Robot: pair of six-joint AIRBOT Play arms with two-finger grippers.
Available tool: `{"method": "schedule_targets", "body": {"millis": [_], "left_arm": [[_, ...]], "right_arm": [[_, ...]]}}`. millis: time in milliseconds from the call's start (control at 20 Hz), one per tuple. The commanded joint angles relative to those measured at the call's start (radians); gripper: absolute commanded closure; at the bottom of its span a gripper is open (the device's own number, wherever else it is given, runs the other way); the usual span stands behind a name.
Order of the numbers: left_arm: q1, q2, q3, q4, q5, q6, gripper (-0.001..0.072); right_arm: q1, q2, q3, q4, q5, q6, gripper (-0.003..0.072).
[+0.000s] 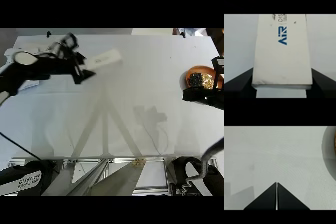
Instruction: Fold the box and place the chain.
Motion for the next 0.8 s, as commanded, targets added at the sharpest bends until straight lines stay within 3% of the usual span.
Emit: {"method": "schedule_targets", "body": {"millis": [0,250,400,550,750], "left_arm": [[0.15,0.065,0.001,0.055,0.12,-0.152,0.0704],[0.301,0.102,0.001,0.194,0.259,-0.387,0.0707],[0.34,0.099,-0.012,0.353,0.328,-0.596,0.0709],[0.343,0.094,-0.087,0.41,0.4,-0.699,0.0709],[0.341,0.014,-0.202,0.407,0.375,-0.699,0.0704]], "right_arm": [[0.0,0.001,0.001,0.0,0.0,0.0,0.0676],[0.0,0.001,0.001,0.0,0.0,0.0,0.0676],[0.0,0.001,0.001,0.0,0.0,0.0,0.0676],[0.0,0.001,0.001,0.0,0.0,0.0,0.0676],[0.0,0.001,0.001,0.0,0.0,0.0,0.0676]]}}
